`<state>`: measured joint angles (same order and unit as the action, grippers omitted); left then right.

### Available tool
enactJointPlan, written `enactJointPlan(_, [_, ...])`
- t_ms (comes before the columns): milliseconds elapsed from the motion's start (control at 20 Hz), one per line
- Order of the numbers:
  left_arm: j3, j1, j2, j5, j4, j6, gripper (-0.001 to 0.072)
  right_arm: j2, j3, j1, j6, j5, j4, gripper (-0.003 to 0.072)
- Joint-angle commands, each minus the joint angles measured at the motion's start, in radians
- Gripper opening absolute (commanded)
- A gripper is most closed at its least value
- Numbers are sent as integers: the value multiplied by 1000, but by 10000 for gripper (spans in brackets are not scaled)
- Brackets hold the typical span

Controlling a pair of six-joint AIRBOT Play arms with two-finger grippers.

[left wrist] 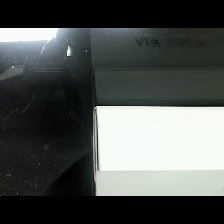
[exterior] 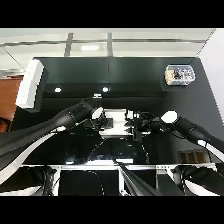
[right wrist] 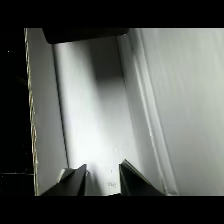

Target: Fold the box and place the chain.

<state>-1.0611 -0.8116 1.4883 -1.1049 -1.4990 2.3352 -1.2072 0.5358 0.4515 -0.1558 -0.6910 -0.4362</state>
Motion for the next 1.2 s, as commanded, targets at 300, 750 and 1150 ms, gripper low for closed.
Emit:
enactJointPlan(300, [0,1,0,-2,1,-1,26,-3,0,-4,120,-13,-27,12])
enactJointPlan(750, [0,1,0,-3,1,0,26,194,113,-462,1241,-383,-574,11])
enactJointPlan(1150, [0,1,0,-3,1,0,26,71,-57,-734,1265,-385,-282,11])
